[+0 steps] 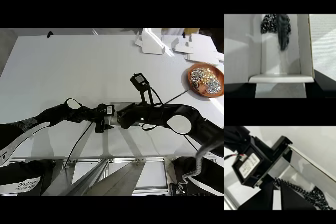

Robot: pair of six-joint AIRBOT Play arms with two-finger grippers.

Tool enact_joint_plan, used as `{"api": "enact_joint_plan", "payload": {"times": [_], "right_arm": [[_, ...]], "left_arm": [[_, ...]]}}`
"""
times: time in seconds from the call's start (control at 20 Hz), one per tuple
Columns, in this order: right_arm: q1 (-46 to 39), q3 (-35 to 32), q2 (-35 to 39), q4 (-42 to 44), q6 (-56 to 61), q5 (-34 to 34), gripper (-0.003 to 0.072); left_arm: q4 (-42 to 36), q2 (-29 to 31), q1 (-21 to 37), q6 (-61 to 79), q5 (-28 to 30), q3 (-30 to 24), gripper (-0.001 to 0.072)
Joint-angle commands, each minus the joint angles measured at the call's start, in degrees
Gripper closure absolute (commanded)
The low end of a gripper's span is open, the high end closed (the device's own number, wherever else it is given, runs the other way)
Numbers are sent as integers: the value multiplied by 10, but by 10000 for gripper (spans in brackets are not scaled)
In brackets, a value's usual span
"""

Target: Fold the box and place the chain.

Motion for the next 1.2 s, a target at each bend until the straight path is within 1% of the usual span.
{"api": "enact_joint_plan", "payload": {"times": [0.0,0.2,0.35,0.4,0.45,0.5,0.55,0.6,0.65,0.7,0.85,1.0,1.05,1.1,1.15], "right_arm": [[2,2,-17,-34,1,28,479],[-54,38,-4,-48,1,127,484],[-123,56,28,-104,1,189,489],[-149,56,37,-128,-1,207,518],[-171,56,39,-149,-6,224,579],[-193,55,38,-165,-39,237,631],[-210,51,38,-167,-102,237,630],[-223,43,38,-156,-197,236,630],[-233,32,38,-135,-296,237,631],[-242,20,38,-108,-370,236,640],[-250,-27,30,-39,-550,213,644],[-250,-57,-4,0,-648,203,618],[-250,-63,-20,7,-664,202,601],[-250,-66,-35,9,-675,202,548],[-250,-66,-53,9,-682,202,545]], "left_arm": [[0,0,0,0,0,0,501],[0,0,0,0,0,0,501],[0,0,0,0,0,0,501],[0,0,0,0,0,0,501],[0,0,0,0,0,0,501],[0,0,0,0,0,0,501],[0,0,0,0,0,0,501],[0,0,0,0,0,0,501],[0,0,0,0,0,0,501],[0,0,0,0,0,0,501],[0,0,0,0,0,0,501],[0,0,0,0,0,0,501],[0,0,0,0,0,0,501],[0,0,0,0,0,0,501],[0,0,0,0,0,0,501]]}}
